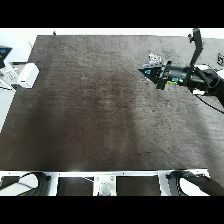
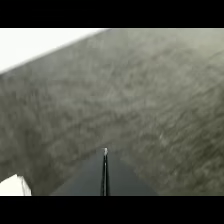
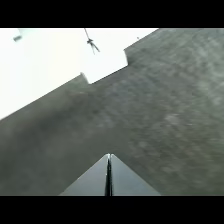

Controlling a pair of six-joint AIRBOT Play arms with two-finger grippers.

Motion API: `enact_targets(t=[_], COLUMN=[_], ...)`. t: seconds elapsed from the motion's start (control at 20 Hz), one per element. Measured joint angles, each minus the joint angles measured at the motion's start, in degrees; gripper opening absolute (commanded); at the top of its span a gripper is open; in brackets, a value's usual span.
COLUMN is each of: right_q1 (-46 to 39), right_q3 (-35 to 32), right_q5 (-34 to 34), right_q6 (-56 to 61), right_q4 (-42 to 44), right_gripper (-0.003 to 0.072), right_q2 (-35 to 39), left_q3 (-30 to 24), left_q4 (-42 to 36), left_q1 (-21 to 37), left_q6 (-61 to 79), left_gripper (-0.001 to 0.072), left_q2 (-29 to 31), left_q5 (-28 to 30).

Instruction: Fold the box and place the chain.

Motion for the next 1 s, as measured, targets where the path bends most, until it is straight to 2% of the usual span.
enact_targets(t=[0.1,0.25,0.4,0.5,0.6,0.8,1.0], right_q1=[0.0,0.0,0.0,0.0,0.0,0.0,0.0], right_q3=[-3.4,-11.2,-20.3,-26.0,-31.0,-39.9,-46.8], right_q5=[-5.2,-16.2,-26.5,-31.5,-35.1,-39.9,-44.7], right_q6=[0.7,1.2,1.3,1.4,1.4,0.5,-0.2], right_q4=[-2.1,-3.8,-4.7,-5.0,-5.0,-5.2,-5.3], right_gripper=[0.0008,0.0008,0.0008,0.0008,0.0008,0.0008,0.0008], right_q2=[5.0,13.8,22.2,26.8,30.8,37.9,44.1], left_q3=[-5.5,-18.3,-31.4,-38.6,-43.5,-50.4,-56.1], left_q4=[-2.2,-8.7,-16.6,-20.0,-22.3,-26.7,-34.4], left_q1=[0.1,-1.3,-5.7,-11.3,-17.7,-32.3,-42.4], left_q6=[1.2,7.7,15.4,19.3,21.8,27.3,31.8], left_gripper=[0.0012,0.0012,0.0012,0.0012,0.0012,0.0012,0.0012], left_q2=[7.4,19.1,26.8,29.2,30.5,31.5,31.8], left_q5=[1.9,8.9,14.7,17.6,22.6,35.8,45.6])
